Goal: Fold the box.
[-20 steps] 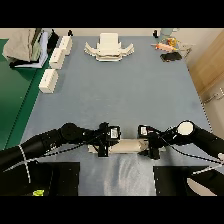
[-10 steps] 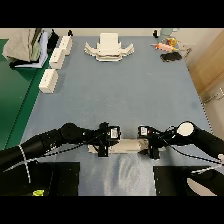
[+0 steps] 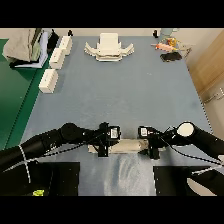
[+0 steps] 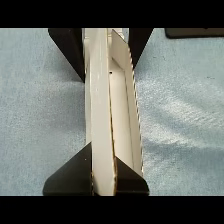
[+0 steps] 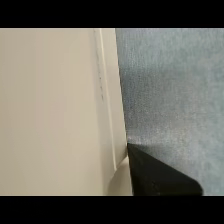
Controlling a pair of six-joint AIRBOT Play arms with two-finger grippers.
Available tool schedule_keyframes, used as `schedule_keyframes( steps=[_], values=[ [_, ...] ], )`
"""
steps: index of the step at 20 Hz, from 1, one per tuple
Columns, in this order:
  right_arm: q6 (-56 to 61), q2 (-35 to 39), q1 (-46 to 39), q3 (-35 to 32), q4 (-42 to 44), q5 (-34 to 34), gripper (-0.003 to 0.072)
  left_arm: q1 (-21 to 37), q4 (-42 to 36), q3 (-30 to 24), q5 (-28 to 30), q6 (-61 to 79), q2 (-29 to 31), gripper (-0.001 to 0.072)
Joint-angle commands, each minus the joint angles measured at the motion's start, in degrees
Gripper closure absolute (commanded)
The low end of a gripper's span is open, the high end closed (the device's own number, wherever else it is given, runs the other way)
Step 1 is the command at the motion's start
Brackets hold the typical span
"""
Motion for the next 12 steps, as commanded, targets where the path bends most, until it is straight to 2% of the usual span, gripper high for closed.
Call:
schedule_keyframes(
  steps=[1,12],
  values=[
    [-0.02,0.17,-0.02,0.07,0.04,0.0,0.0137,0.0,0.02,0.0,0.02,0.02,0.02,0.0692],
    [0.0,0.17,-0.02,0.07,0.02,0.0,0.0138,0.0,0.0,0.0,0.52,0.02,0.02,0.0692]
  ],
)
